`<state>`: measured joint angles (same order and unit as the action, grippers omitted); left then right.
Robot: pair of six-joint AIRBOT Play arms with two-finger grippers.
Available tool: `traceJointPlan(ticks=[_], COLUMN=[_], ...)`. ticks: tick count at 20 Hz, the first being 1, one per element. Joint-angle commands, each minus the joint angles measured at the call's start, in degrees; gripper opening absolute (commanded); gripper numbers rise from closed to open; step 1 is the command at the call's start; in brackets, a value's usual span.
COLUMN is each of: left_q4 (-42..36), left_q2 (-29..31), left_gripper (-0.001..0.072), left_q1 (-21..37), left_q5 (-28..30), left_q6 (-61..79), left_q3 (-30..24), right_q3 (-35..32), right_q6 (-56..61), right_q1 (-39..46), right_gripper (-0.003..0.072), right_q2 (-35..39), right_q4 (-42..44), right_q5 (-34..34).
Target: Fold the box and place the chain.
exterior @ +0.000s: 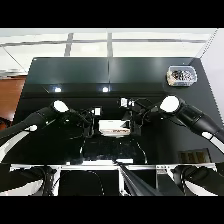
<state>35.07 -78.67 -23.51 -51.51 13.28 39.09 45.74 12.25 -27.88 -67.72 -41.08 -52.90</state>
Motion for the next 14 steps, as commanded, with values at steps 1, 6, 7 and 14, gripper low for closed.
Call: traceJointPlan(ticks=[1, 6, 7, 14], left_q4=[0.0, 0.02, 0.02, 0.02], left_q2=[-0.04, -0.04, -0.04, -0.04], left_gripper=[0.0402, 0.0402, 0.0402, 0.0402], left_q1=[-0.02, -0.02, -0.02, -0.02], left_q5=[0.04, 0.07, 0.07, 0.07], left_q6=[0.02, 0.02, 0.02, 0.02], left_q3=[0.0, 0.0, 0.0, 0.0], right_q3=[-0.04, -0.07, -0.07, -0.07], right_q6=[-0.5, 0.15, 0.15, 0.13], right_q1=[0.0, -0.04, -0.04, -0.04], right_gripper=[0.0191, 0.019, 0.019, 0.0191], right_q2=[-0.31, -0.33, -0.35, -1.14], right_q4=[0.33, 0.37, 0.35, 0.33], right_q5=[-0.09, -1.27, -1.27, -2.21])
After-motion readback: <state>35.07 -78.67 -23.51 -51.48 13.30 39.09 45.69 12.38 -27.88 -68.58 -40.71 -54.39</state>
